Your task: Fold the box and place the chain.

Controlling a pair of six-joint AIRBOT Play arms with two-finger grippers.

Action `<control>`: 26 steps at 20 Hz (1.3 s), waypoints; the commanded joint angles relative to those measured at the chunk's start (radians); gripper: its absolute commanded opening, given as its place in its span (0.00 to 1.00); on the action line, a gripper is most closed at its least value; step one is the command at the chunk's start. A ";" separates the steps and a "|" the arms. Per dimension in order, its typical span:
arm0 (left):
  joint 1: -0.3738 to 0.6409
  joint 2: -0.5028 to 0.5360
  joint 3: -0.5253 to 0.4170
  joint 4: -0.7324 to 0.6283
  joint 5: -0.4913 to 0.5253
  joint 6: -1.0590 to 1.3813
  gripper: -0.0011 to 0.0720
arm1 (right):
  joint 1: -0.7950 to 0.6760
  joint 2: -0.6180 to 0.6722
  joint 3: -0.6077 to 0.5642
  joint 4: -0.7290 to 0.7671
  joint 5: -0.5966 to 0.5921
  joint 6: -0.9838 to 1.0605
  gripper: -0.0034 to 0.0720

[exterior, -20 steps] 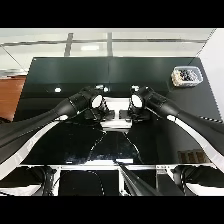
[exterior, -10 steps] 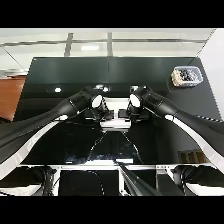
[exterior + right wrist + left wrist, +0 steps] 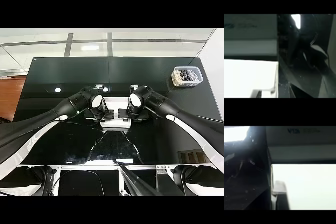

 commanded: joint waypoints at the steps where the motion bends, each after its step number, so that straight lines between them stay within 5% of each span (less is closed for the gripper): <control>1: 0.001 0.000 0.000 0.000 0.006 0.001 0.05 | -0.003 0.066 0.019 -0.031 0.056 -0.107 0.55; 6: 0.000 0.000 0.000 -0.001 0.006 0.001 0.05 | -0.063 0.365 0.022 -0.422 0.162 -0.191 0.55; 9: 0.000 0.000 0.000 -0.001 0.006 0.000 0.05 | -0.203 0.414 0.021 -0.674 0.090 -0.189 0.55; 10: 0.000 0.000 0.000 -0.001 0.005 0.000 0.05 | -0.277 0.409 0.009 -0.680 0.005 -0.189 0.87; 11: 0.000 0.000 0.000 -0.001 0.004 0.000 0.05 | -0.348 0.396 -0.007 -0.666 -0.087 -0.193 1.00; 16: 0.000 0.000 0.000 -0.001 0.004 0.001 0.05 | -0.692 0.157 0.042 -0.323 -0.359 -0.192 1.00; 20: 0.000 0.000 0.000 -0.001 0.004 0.001 0.05 | -0.876 -0.155 0.354 0.051 -0.260 -0.188 0.99; 24: 0.000 0.000 0.000 -0.001 0.004 0.001 0.05 | -0.947 -0.393 0.637 0.184 -0.075 -0.166 0.99; 25: 0.000 0.000 0.000 -0.001 0.004 0.001 0.05 | -0.952 -0.422 0.663 0.201 -0.069 -0.166 0.85; 26: 0.000 0.000 0.000 -0.001 0.004 0.001 0.05 | -0.953 -0.439 0.675 0.214 -0.077 -0.153 0.83</control>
